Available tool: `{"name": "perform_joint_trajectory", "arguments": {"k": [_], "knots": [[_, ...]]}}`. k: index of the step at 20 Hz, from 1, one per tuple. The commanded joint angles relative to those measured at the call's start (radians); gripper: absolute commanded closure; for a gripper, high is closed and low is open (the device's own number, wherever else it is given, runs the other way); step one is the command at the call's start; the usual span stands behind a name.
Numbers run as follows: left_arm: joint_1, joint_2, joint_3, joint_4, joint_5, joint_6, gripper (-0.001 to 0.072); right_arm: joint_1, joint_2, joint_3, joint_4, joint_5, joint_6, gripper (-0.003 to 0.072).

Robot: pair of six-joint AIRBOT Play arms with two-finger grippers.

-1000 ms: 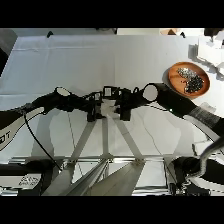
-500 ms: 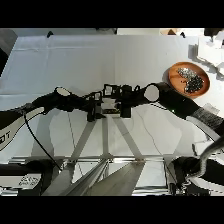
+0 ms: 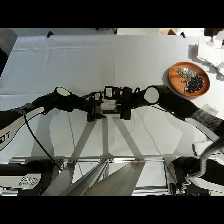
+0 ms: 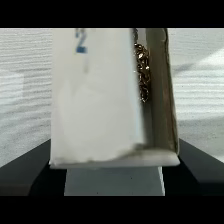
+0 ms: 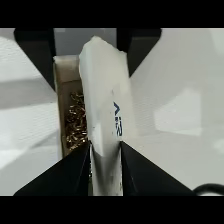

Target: Fold the box and place the chain.

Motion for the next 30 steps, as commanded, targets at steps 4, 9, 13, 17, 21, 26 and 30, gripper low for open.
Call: {"name": "perform_joint_trajectory", "arguments": {"k": [4, 9, 13, 17, 21, 26, 30], "knots": [[0.000, 0.000, 0.000, -0.001, 0.000, -0.001, 0.0499, 0.034, 0.001, -0.011, 0.012, 0.002, 0.003, 0.0387], [0.000, 0.000, 0.000, -0.001, 0.001, 0.000, 0.0499, 0.034, 0.000, -0.027, 0.011, -0.019, 0.003, 0.0390], [0.000, 0.000, 0.000, -0.001, 0.001, -0.001, 0.0499, 0.034, 0.000, -0.070, 0.010, -0.077, 0.003, 0.0391], [0.000, 0.000, 0.000, -0.001, 0.000, 0.000, 0.0499, 0.034, 0.000, -0.078, 0.010, -0.089, 0.003, 0.0452], [0.000, 0.000, 0.000, -0.001, 0.000, -0.001, 0.0499, 0.034, 0.000, -0.078, 0.010, -0.102, 0.003, 0.0452], [0.000, 0.000, 0.000, -0.001, 0.000, -0.001, 0.0499, 0.040, 0.010, -0.078, 0.005, -0.146, 0.003, 0.0452], [0.000, 0.000, 0.000, -0.001, 0.000, 0.000, 0.0499, 0.064, 0.015, -0.078, 0.004, -0.150, 0.004, 0.0452]]}}
